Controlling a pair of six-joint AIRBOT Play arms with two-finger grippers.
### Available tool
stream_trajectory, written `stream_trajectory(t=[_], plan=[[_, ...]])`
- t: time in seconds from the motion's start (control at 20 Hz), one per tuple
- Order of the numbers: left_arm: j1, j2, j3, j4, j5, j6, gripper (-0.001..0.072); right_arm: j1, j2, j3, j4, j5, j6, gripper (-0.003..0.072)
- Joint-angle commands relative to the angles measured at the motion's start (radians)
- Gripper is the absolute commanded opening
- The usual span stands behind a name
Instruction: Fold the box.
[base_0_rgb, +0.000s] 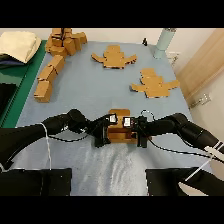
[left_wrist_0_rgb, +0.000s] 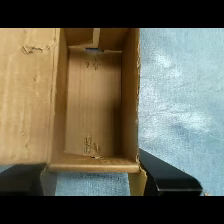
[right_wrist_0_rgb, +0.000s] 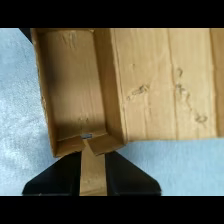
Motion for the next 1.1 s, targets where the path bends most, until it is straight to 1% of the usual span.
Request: stream_trajectory(t=[0.0,0.25,0.35,0.4,0.45,0.55,0.6,0.65,1.0,1.05], plan=[[0.000,0.001,0.001,0.000,0.000,-0.001,0.0448,0.030,-0.002,0.000,0.003,0.027,-0.005,0.0215],[0.000,0.001,0.001,0.000,0.000,-0.001,0.0447,0.030,-0.009,0.000,0.021,0.037,-0.008,0.0215],[0.000,0.001,0.001,0.000,0.000,-0.001,0.0448,0.030,-0.009,0.000,0.044,0.038,-0.032,0.0255],[0.000,0.001,0.001,0.000,0.000,0.000,0.0447,0.029,-0.010,-0.001,0.057,0.041,-0.041,0.0389],[0.000,0.001,0.001,0.000,0.000,0.000,0.0447,0.029,-0.011,-0.001,0.066,0.040,-0.042,0.0428],[0.000,0.001,0.001,0.000,0.000,-0.001,0.0447,0.029,-0.020,-0.002,0.066,0.040,-0.042,0.0432],[0.000,0.001,0.001,0.000,0.000,-0.001,0.0448,0.030,-0.023,-0.003,0.071,0.040,-0.042,0.0534],[0.000,0.001,0.001,0.000,0.000,-0.001,0.0448,0.030,-0.023,-0.005,0.074,0.040,-0.042,0.0594],[0.000,0.001,0.001,0.000,0.000,0.000,0.0448,0.029,-0.023,-0.006,0.074,0.036,-0.041,0.0593],[0.000,0.001,0.001,0.000,0.000,-0.001,0.0447,0.029,-0.022,-0.006,0.073,0.032,-0.040,0.0580]])
